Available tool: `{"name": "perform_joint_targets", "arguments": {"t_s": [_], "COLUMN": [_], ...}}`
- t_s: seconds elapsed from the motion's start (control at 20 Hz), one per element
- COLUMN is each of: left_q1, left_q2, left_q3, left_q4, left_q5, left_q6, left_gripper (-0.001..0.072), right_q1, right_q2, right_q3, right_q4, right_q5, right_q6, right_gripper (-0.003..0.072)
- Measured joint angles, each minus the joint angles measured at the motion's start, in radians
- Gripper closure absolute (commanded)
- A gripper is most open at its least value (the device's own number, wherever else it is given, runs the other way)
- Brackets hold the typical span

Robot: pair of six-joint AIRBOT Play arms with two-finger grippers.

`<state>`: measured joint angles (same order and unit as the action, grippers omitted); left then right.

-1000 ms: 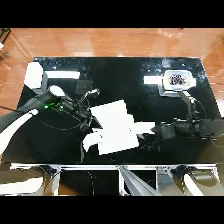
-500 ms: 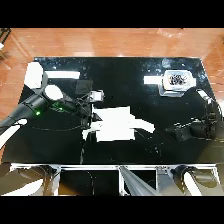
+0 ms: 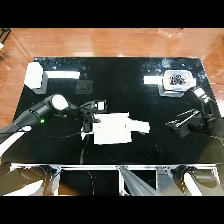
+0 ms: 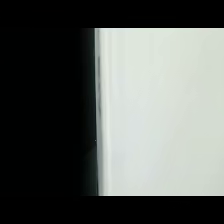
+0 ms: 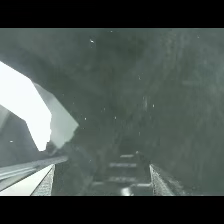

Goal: Fold the box and place the chain.

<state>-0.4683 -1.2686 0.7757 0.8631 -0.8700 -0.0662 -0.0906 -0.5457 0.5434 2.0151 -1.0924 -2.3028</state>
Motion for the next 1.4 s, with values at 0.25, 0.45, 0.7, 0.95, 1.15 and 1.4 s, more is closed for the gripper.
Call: {"name": "perform_joint_targets", "arguments": {"t_s": [0.25, 0.45, 0.7, 0.95, 1.15, 1.4], "left_q1": [-0.007, -0.029, -0.045, -0.05, -0.053, -0.053], "left_q2": [-0.034, -0.043, -0.047, -0.057, -0.062, -0.064], "left_q3": [-0.03, -0.024, -0.015, -0.013, -0.013, -0.013], "left_q4": [-0.008, -0.011, -0.014, -0.01, -0.008, -0.008], "left_q5": [0.063, 0.074, 0.079, 0.098, 0.101, 0.109], "left_q6": [0.012, 0.019, 0.033, 0.034, 0.034, 0.034], "left_gripper": [0.0696, 0.0695, 0.0696, 0.0697, 0.0697, 0.0697], "right_q1": [0.069, 0.101, 0.175, 0.292, 0.383, 0.492], "right_q2": [-0.013, -0.015, -0.016, -0.016, -0.016, -0.057], "right_q3": [-0.098, -0.146, -0.201, -0.259, -0.276, -0.282], "right_q4": [0.023, 0.03, 0.064, 0.101, 0.112, 0.149], "right_q5": [0.183, 0.238, 0.251, 0.326, 0.364, 0.413], "right_q6": [-0.109, -0.141, -0.233, -0.329, -0.362, -0.404], "right_gripper": [-0.0017, -0.0016, -0.0016, -0.0016, -0.0016, -0.0016]}}
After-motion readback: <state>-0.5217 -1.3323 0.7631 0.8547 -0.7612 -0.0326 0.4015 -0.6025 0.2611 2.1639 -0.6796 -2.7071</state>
